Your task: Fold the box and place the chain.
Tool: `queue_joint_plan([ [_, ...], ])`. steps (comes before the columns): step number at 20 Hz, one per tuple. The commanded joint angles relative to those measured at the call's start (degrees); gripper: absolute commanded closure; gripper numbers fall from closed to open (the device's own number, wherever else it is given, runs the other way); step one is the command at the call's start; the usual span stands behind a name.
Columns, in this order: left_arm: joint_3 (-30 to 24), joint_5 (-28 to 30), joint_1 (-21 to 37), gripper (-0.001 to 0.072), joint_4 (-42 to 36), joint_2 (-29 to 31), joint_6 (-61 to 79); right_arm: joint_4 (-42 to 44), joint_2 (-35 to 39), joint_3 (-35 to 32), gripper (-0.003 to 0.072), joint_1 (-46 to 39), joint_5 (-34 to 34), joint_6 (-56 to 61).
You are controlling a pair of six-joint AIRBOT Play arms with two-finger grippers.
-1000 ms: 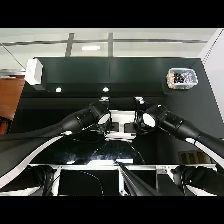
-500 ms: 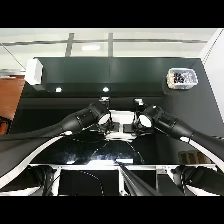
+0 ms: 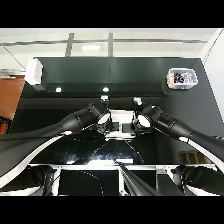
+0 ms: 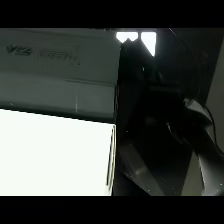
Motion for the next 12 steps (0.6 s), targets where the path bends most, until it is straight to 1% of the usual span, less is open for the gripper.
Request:
queue_joint_plan([
  [1, 0.0, 0.0, 0.0, 0.0678, -0.2, 0.0, -0.1, -0.4, 0.0, 0.3, 0.0564, 0.0, 0.0, 0.3],
  [2, 0.0, 0.0, 0.0, 0.0678, -0.2, 0.0, -0.1, -0.4, 0.0, 0.3, 0.0482, 0.0, 0.2, 0.3],
  [7, 0.0, 0.0, 0.0, 0.0678, -0.2, 0.0, -0.1, -0.4, 0.0, 0.3, 0.0479, 0.0, 0.4, 0.3],
  [8, 0.0, -0.1, 0.0, 0.0678, -0.2, 0.0, -0.1, -0.4, 0.0, 0.3, 0.0505, 0.0, 0.4, 0.3],
  [9, 0.0, 0.0, 0.0, 0.0678, -0.2, 0.0, -0.1, -0.4, 0.0, 0.3, 0.0609, 0.0, 0.4, 0.1],
  [10, 0.0, 0.0, 0.0, 0.0678, -0.2, 0.0, -0.1, -0.4, 0.0, 0.3, 0.0626, 0.0, 0.4, 0.1],
  [12, 0.0, 0.0, 0.0, 0.0678, -0.3, 0.0, -0.1, -0.4, 0.0, 0.3, 0.0626, 0.0, 0.4, 0.1],
])
